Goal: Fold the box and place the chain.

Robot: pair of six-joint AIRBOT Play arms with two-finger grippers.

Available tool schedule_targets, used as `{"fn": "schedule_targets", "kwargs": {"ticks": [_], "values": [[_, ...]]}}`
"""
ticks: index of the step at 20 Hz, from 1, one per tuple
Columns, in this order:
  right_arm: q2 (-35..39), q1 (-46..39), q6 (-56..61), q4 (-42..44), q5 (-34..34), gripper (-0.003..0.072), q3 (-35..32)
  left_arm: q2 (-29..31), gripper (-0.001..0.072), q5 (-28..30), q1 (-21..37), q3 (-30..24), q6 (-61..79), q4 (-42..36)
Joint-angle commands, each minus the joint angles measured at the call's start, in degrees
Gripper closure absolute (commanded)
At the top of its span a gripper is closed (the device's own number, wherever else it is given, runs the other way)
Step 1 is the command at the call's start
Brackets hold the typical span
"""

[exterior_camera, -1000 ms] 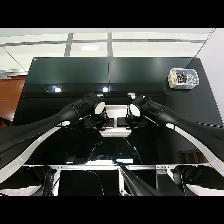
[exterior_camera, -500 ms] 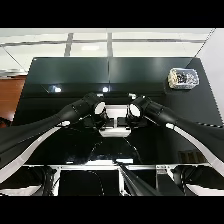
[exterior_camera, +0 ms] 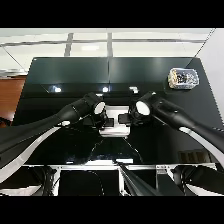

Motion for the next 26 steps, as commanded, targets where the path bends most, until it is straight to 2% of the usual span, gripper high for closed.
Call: {"fn": "schedule_targets", "kwargs": {"ticks": [1,3,6,7,8,9,10,12,14,16,18,20,23,25,26], "values": [[8.96,-1.53,-5.49,-1.68,4.13,0.0434,1.33,-0.02,0.0681,0.04,0.02,0.02,-0.04,-0.02],[14.75,-4.02,-6.88,-10.10,4.48,0.0435,1.51,-0.02,0.0681,0.07,0.02,0.02,-0.02,-0.02],[17.14,-8.96,-6.84,-35.43,3.80,0.0435,1.29,-0.02,0.0680,-0.09,0.02,0.02,-0.02,-0.02],[17.03,-12.09,-6.75,-40.09,-0.28,0.0435,0.26,-0.02,0.0681,-0.13,0.02,0.02,-0.02,-0.02],[16.92,-16.15,-6.14,-41.00,-6.78,0.0431,-1.38,-0.02,0.0681,-0.13,0.02,0.02,-0.02,-0.02],[16.39,-20.46,-5.77,-40.26,-13.25,0.0242,-3.13,-0.02,0.0680,-0.09,0.02,0.02,-0.02,-0.04],[14.64,-25.14,-5.38,-37.86,-18.08,-0.0022,-4.37,-0.02,0.0680,-0.07,0.02,0.02,-0.02,-0.04],[8.28,-34.27,-4.79,-26.77,-24.37,-0.0022,-4.37,-0.02,0.0681,-0.07,0.02,0.02,0.00,-0.02],[0.48,-42.34,-4.68,-10.93,-27.71,-0.0021,-0.13,-0.02,0.0681,-0.20,0.02,0.02,0.00,-0.04],[-8.39,-47.50,-4.68,0.90,-23.78,-0.0014,9.27,-0.02,0.0680,-0.15,0.02,0.02,0.00,-0.09],[-17.44,-50.45,-1.66,8.44,-14.78,-0.0015,20.79,-0.02,0.0680,-0.28,0.02,0.02,0.00,-0.09],[-25.05,-51.30,2.97,11.39,-7.74,-0.0014,31.21,-0.02,0.0680,-0.35,0.02,0.02,0.00,-0.09],[-31.93,-51.32,9.03,11.23,-3.43,-0.0013,40.63,-0.02,0.0681,-0.35,0.02,0.02,0.00,-0.09],[-33.70,-51.39,11.58,11.21,-4.11,0.0119,42.56,-0.02,0.0681,-0.31,0.02,0.02,0.00,-0.07],[-33.92,-51.65,12.39,11.19,-4.83,0.0120,42.58,-0.02,0.0680,-0.31,0.02,0.02,0.00,-0.07]]}}
